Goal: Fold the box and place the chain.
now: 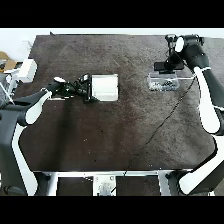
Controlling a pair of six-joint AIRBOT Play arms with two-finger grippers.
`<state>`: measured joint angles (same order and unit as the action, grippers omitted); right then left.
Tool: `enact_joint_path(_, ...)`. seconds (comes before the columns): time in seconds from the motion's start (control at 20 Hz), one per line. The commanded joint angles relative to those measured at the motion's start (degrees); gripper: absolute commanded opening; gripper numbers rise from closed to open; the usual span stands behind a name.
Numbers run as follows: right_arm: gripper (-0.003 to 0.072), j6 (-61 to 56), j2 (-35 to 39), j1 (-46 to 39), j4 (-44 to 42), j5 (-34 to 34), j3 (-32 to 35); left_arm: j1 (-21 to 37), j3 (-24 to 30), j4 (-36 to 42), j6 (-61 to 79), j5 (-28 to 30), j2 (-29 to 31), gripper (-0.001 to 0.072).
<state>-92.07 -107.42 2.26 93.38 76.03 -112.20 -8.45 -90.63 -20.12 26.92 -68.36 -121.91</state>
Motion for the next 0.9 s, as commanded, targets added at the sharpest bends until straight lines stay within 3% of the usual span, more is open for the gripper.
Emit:
enact_joint_path(0.0,0.0267,3.8,-3.1,-3.1,-8.0,0.2,0.3,0.0,0.0,0.0,0.0,0.0,0.0,0.0223)
enact_joint_path(0.75,0.0266,5.1,-10.1,-3.2,-14.2,-2.9,0.2,0.0,0.0,0.0,0.0,0.0,0.0,0.0223)
enact_joint_path(0.8,0.025,5.1,-10.3,-3.2,-14.1,-3.2,0.2,0.0,0.0,0.0,0.0,0.0,0.0,0.0223)
enact_joint_path(0.85,0.012,5.0,-10.3,-3.2,-14.1,-3.6,0.2,0.0,0.0,0.0,0.0,0.0,0.0,0.0223)
